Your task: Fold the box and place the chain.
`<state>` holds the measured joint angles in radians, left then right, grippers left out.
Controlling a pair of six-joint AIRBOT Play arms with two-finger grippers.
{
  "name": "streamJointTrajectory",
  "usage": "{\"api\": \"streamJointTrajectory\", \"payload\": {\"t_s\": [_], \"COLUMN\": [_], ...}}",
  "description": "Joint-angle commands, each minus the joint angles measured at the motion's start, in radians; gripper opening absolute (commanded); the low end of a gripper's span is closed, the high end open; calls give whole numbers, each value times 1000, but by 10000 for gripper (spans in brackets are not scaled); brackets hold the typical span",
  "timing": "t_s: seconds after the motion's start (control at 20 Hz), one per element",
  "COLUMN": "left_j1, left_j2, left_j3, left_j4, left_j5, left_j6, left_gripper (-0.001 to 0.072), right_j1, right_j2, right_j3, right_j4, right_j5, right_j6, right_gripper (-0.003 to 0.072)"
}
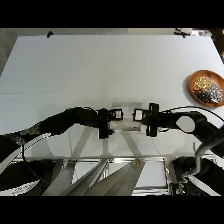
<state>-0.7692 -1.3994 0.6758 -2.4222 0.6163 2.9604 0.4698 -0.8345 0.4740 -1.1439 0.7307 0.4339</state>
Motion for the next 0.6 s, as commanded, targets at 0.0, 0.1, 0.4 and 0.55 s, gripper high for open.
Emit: {"api": "streamJointTrajectory", "payload": {"t_s": [0.0, 0.1, 0.4, 0.55], "left_j1": [1, 1, 1, 1], "left_j2": [0, 0, 0, 0], "left_j3": [0, 0, 0, 0], "left_j4": [0, 0, 0, 0], "left_j5": [0, 0, 0, 0], "left_j6": [-2, -2, -2, -2], "left_gripper": [138, 138, 138, 138], "right_j1": [-93, -198, -483, -504], "right_j2": [119, 138, 72, -27], "right_j3": [3, 3, 2, -11], "right_j4": [-88, -116, -117, -101], "right_j5": [172, 324, 517, 488], "right_j6": [421, 583, 932, 969], "right_gripper": [15, 15, 15, 15]}}
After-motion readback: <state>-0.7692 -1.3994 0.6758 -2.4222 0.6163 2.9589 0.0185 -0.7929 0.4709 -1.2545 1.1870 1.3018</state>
